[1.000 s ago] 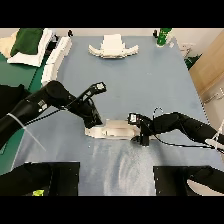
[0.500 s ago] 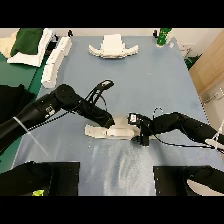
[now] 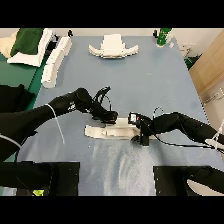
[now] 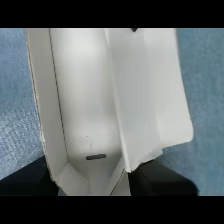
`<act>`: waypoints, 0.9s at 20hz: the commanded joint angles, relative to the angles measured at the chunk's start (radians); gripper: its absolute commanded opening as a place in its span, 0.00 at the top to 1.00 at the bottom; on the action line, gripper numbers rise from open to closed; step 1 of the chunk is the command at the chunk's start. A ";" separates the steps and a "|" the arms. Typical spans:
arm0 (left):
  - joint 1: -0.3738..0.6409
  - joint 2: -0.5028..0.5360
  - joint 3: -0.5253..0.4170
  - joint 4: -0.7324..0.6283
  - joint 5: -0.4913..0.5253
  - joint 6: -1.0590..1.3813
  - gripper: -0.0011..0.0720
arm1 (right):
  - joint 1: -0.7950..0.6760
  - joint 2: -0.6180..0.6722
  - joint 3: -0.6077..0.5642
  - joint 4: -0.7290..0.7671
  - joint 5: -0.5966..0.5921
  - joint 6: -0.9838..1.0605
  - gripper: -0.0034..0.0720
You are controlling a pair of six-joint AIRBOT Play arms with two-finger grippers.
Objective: Fold the box.
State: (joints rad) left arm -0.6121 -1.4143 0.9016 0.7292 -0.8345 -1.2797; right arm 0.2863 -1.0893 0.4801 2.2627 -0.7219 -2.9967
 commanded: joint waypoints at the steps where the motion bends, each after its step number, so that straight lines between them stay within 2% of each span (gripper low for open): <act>1: 0.003 -0.063 0.001 0.010 -0.003 -0.028 0.97 | 0.000 0.000 0.001 0.000 -0.001 -0.004 0.27; 6: 0.022 -0.051 0.066 0.012 -0.039 0.035 0.97 | 0.000 0.000 0.001 0.000 -0.001 -0.004 0.27; 8: 0.037 0.005 0.090 0.054 -0.070 0.058 0.97 | 0.000 0.000 0.001 0.000 -0.001 -0.004 0.27; 11: 0.071 0.162 0.085 0.202 -0.119 0.051 0.97 | 0.000 0.000 0.001 0.000 -0.001 -0.004 0.27; 13: 0.077 0.298 0.050 0.280 -0.148 0.049 0.97 | 0.000 0.000 0.001 0.000 -0.001 -0.004 0.27; 15: 0.076 0.438 -0.013 0.309 -0.150 0.071 0.97 | 0.000 0.000 0.001 0.000 -0.001 -0.004 0.27; 18: 0.076 0.605 -0.121 0.308 -0.154 0.272 0.97 | 0.000 0.000 0.001 -0.001 -0.001 -0.004 0.27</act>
State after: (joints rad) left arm -0.5381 -0.9588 0.8585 0.9993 -0.9764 -1.1545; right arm 0.2867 -1.0893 0.4805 2.2620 -0.7231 -3.0016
